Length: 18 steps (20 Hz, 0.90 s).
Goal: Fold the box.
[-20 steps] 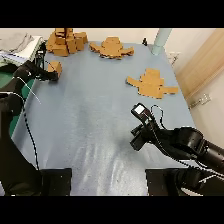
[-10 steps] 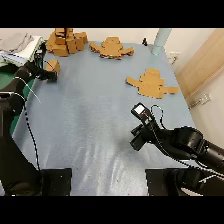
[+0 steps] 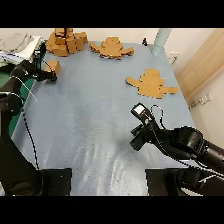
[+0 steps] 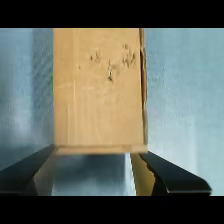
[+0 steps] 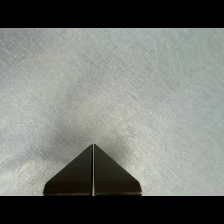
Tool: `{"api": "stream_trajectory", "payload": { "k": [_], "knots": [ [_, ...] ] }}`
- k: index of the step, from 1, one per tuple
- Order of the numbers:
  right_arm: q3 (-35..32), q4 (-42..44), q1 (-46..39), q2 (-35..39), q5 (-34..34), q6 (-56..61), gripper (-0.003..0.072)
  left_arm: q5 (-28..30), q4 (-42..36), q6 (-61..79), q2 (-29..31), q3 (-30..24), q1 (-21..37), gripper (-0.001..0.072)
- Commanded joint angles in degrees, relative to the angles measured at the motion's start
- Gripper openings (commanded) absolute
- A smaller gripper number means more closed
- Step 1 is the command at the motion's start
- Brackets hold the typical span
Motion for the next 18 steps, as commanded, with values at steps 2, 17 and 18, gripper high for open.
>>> {"api": "stream_trajectory", "payload": {
  "k": [2,17,18],
  "knots": [
    [0.0,0.0,0.0,0.0,0.0,0.0,0.0006,-23.0,0.7,-0.5,1.4,6.6,2.8,0.0710],
    [0.0,0.0,0.0,0.0,0.0,0.0,0.0006,-34.9,-9.9,-3.1,28.0,1.2,-7.5,0.0006],
    [0.0,0.0,0.0,0.0,0.0,0.0,0.0006,-33.4,-8.0,-3.1,30.9,-2.1,-9.7,0.0005]
  ]
}}
